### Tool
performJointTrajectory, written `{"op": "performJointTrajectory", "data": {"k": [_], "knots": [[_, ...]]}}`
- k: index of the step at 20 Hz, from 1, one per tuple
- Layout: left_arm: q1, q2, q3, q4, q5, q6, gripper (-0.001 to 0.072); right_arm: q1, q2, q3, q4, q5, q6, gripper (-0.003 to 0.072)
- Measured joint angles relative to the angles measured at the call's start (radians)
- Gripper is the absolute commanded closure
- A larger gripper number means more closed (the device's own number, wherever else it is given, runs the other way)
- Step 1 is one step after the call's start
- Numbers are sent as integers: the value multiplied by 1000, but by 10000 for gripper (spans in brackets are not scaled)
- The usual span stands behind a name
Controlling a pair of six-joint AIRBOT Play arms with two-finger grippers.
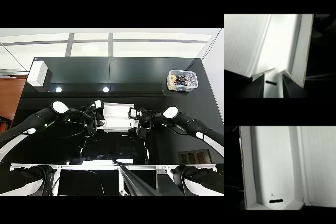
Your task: Fold the box and place the chain.
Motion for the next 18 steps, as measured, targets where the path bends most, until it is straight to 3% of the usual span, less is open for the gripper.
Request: {"op": "performJointTrajectory", "data": {"k": [2,4,5,7,13,14,15,18], "knots": [[0,-10,0,-49,-7,23,454,0,0,0,0,0,0,517],[0,-16,0,-72,-7,44,586,0,0,0,0,-1,0,517],[0,-18,0,-74,-9,52,558,0,0,0,0,-1,0,517],[-1,-20,0,-68,-10,60,347,0,0,0,0,-2,-2,517],[-16,-21,0,-41,-10,73,388,0,0,0,0,-1,-2,517],[-19,-21,0,-39,-10,73,586,0,0,0,0,-1,-2,517],[-20,-19,0,-34,-10,73,681,0,0,0,0,-1,-1,517],[-9,11,0,-8,-12,50,682,0,0,0,0,-1,0,517]]}}
